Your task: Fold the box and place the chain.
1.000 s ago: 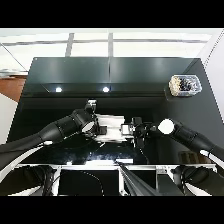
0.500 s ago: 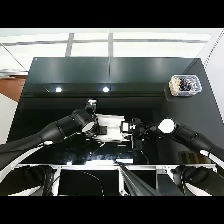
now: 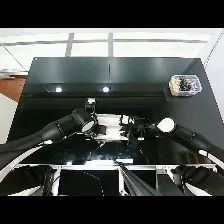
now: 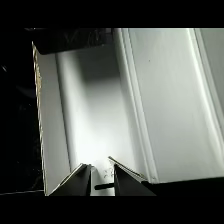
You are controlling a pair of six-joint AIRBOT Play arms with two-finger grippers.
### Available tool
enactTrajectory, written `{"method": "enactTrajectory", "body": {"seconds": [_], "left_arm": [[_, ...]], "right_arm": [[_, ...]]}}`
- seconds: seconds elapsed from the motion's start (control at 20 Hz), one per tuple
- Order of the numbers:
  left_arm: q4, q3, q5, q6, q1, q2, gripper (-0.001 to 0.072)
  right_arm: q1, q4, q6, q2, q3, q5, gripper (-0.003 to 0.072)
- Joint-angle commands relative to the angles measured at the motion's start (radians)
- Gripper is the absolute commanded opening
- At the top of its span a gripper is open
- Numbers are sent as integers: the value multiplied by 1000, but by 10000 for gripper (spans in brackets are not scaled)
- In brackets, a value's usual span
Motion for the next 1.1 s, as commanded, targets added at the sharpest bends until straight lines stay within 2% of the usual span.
{"method": "enactTrajectory", "body": {"seconds": [0.0, 0.35, 0.4, 0.45, 0.55, 0.6, 0.65, 0.7, 0.75, 0.8, 0.95, 1.05], "left_arm": [[-3, 0, 2, 0, 0, 0, 28], [-3, 0, 2, 0, 0, 0, 29], [-3, 0, 2, 1, 0, 0, 29], [-3, 0, 2, 0, 0, 0, 28], [-3, 0, 2, 1, 0, 0, 29], [-3, 0, 2, 0, 0, 0, 28], [-3, 0, 2, 0, 0, 0, 28], [-3, 0, 2, 1, 0, 0, 28], [-3, 0, 2, 0, 0, 0, 28], [-3, 0, 2, 0, 0, 0, 28], [-3, 0, 2, 1, 0, 0, 29], [-3, 0, 2, 0, 0, 0, 28]], "right_arm": [[23, 34, 0, -9, 0, -21, 169], [39, 30, 0, -9, 0, -47, 173], [39, 31, 0, -9, 0, -47, 307], [39, 30, 0, -9, 0, -47, 374], [39, 21, 0, -9, 0, -47, 230], [39, 22, 0, -9, 0, -52, 365], [39, 22, 0, -9, 0, -60, 410], [39, 21, 0, -9, 0, -62, 159], [37, 18, 0, -8, 0, -69, 78], [31, 16, 8, -2, 0, -68, 50], [-25, -32, 147, 69, 0, -45, 49], [-103, -126, 280, 144, 0, 47, 49]]}}
